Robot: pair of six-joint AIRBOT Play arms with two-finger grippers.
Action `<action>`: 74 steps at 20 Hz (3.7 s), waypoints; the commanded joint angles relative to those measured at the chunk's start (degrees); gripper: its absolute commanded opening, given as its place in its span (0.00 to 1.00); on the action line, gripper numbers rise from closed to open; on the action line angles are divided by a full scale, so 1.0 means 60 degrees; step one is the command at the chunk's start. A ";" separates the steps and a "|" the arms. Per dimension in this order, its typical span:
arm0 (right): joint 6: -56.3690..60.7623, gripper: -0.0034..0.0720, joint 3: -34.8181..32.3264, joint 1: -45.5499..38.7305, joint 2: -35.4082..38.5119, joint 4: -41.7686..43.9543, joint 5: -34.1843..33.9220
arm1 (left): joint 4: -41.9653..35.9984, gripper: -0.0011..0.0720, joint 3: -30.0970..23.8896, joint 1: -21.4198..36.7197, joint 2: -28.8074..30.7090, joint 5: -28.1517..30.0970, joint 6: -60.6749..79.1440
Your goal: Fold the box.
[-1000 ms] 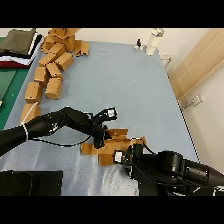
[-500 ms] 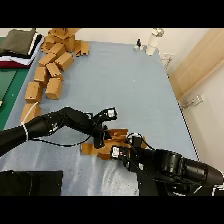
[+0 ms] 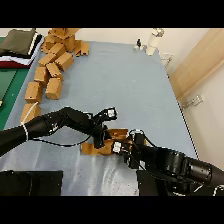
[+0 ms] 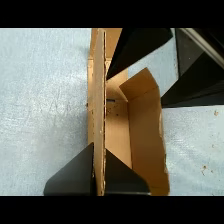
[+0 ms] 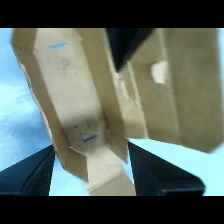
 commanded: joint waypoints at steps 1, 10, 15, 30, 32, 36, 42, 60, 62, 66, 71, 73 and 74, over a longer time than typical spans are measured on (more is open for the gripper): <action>0.0270 0.99 0.0033 -0.0113 0.0175 -0.0248 -0.0244 | 0.0000 0.03 -0.0004 0.0004 -0.0004 -0.0004 0.0004; -0.0943 0.99 -0.0011 -0.1341 0.0171 0.1180 0.0568 | 0.0004 0.03 -0.0004 0.0004 -0.0004 -0.0004 0.0000; -0.7865 0.99 0.0007 -0.4641 -0.0393 0.6655 0.0736 | 0.0000 0.03 -0.0004 0.0004 -0.0004 -0.0004 0.0000; -1.2189 0.98 0.0849 -0.6925 -0.2863 0.8193 -0.1071 | 0.0000 0.03 -0.0004 0.0004 -0.0004 -0.0004 0.0004; -1.2193 0.98 0.0845 -0.6925 -0.2871 0.7974 -0.1060 | 0.0000 0.03 -0.0004 0.0004 -0.0004 -0.0004 0.0004; -1.2870 0.98 0.0845 -0.6921 -0.2987 0.8244 -0.0984 | 0.0000 0.03 -0.0004 0.0004 -0.0004 -0.0004 0.0004; -1.2870 0.98 0.0838 -0.6900 -0.3606 0.8925 -0.0903 | 0.0000 0.03 -0.0004 0.0004 -0.0004 -0.0004 0.0004; -1.2870 0.90 0.0838 -0.6900 -0.4171 0.8827 -0.0495 | 0.0000 0.03 -0.0004 0.0004 -0.0004 -0.0004 0.0004; -1.2870 0.81 0.0838 -0.6900 -0.4171 0.8816 -0.0506 | 0.0000 0.03 -0.0004 0.0004 -0.0004 -0.0004 0.0004; -1.2866 0.81 0.0838 -0.6900 -0.4171 0.8542 -0.0510 | 0.0000 0.03 -0.0004 0.0004 -0.0004 -0.0004 0.0004; -1.2866 0.67 0.0834 -0.6776 -0.4171 0.8360 -0.0543 | 0.0000 0.03 -0.0004 0.0000 -0.0004 -0.0004 0.0004; -1.2866 0.74 0.0827 -0.6761 -0.4171 0.8327 -0.0565 | 0.0000 0.03 -0.0004 0.0004 -0.0004 -0.0004 0.0004; -1.2866 0.74 0.0827 -0.6761 -0.4171 0.8280 -0.0583 | 0.0000 0.03 -0.0004 0.0004 -0.0004 -0.0004 0.0004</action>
